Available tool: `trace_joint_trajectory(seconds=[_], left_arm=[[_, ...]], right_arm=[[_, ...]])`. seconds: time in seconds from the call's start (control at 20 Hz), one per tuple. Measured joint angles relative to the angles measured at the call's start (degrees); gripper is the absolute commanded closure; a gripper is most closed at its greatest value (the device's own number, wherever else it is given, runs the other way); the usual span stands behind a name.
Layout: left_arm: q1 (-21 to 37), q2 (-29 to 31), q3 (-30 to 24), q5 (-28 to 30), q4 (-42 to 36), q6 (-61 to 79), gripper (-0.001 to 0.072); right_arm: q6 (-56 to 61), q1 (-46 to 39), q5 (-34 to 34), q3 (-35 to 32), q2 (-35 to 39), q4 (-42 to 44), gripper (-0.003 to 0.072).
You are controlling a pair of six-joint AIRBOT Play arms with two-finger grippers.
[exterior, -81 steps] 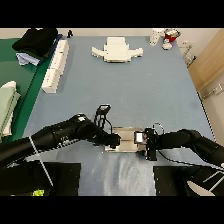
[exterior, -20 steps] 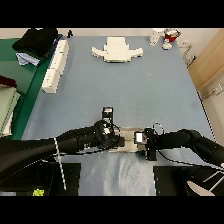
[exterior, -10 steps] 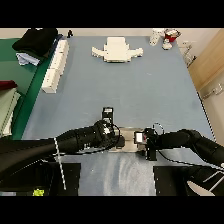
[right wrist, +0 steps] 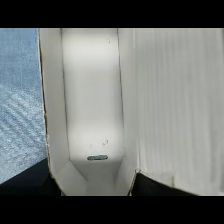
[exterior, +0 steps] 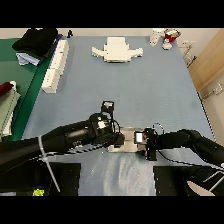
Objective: Fold the box.
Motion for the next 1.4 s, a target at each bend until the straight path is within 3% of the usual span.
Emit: trace_joint_trajectory(seconds=[0.05,0.2,0.35,0.7,0.9,0.95,1.05,1.2,1.4], left_arm=[[0.0,1.4,0.8,-2.0,0.2,1.4,0.0701],[0.0,5.2,2.1,-6.9,1.0,6.4,0.0697],[0.0,6.6,2.6,-8.1,2.3,9.7,0.0697],[-1.4,8.5,1.9,-2.1,2.0,28.5,0.0699],[1.5,15.7,-4.8,2.6,-2.0,41.7,0.0696],[3.2,18.1,-7.3,3.9,-3.4,47.0,0.0676],[7.4,22.0,-12.0,6.2,-7.0,57.9,0.0006],[15.3,25.9,-18.8,11.5,-14.3,75.6,0.0009],[24.5,26.8,-26.1,20.5,-26.7,99.8,0.001]], right_arm=[[0.0,0.0,0.0,0.0,0.0,0.0,0.0163],[0.0,0.0,0.0,0.0,0.0,0.0,0.0163],[0.0,0.0,0.0,0.0,0.0,0.0,0.0162],[0.0,0.0,0.0,0.0,0.0,0.0,0.0163],[0.0,0.0,0.0,0.0,0.0,0.0,0.0163],[0.0,0.0,0.0,0.0,0.0,0.0,0.0163],[0.0,0.0,0.0,0.0,0.0,0.0,0.0163],[0.0,0.0,0.0,0.0,0.0,0.0,0.0163],[0.0,0.0,0.0,0.0,0.0,0.0,0.0163]])
